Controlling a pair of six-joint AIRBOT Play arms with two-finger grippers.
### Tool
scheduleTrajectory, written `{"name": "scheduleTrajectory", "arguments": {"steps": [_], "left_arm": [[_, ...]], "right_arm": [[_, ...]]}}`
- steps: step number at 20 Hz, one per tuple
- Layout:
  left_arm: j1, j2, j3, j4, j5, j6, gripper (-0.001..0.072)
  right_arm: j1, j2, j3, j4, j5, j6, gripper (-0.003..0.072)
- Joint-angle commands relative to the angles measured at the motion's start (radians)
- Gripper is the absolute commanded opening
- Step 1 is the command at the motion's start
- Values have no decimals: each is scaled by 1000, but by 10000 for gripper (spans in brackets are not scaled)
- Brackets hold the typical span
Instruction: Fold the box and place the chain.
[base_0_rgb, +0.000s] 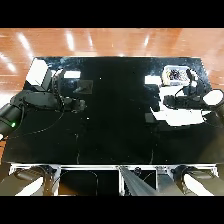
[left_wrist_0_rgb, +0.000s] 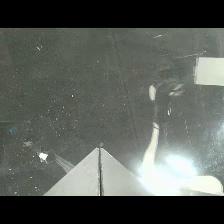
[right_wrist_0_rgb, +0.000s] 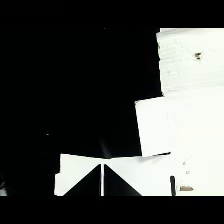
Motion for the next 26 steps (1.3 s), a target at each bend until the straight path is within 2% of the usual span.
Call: {"name": "scheduleTrajectory", "arguments": {"steps": [1,6,11,12,13,15,16,18,20,23,24,26], "left_arm": [[1,0,0,0,0,0,19],[1,-3,0,11,15,0,19],[1,-9,0,11,14,0,18],[1,-11,0,11,14,0,18],[1,-13,0,11,14,0,19],[1,-13,0,11,10,0,18],[1,-13,0,11,9,0,19],[1,-13,0,11,7,0,18],[1,-13,0,11,7,0,18],[1,-13,0,11,5,0,18],[1,-13,0,11,4,0,18],[1,-13,0,11,3,0,19]], "right_arm": [[0,0,0,0,0,0,37],[0,0,0,6,-2,0,37],[0,0,0,-1,-53,0,40],[0,0,0,0,-60,0,122],[0,0,0,2,-53,0,687],[-10,0,23,34,27,-1,713],[-31,0,63,34,85,-9,712],[-134,0,161,-8,126,-10,712],[-324,-1,235,-77,91,-6,711],[-694,-34,244,-87,32,-5,711],[-801,-63,244,-71,29,-25,711],[-987,-152,259,85,82,-189,711]]}}
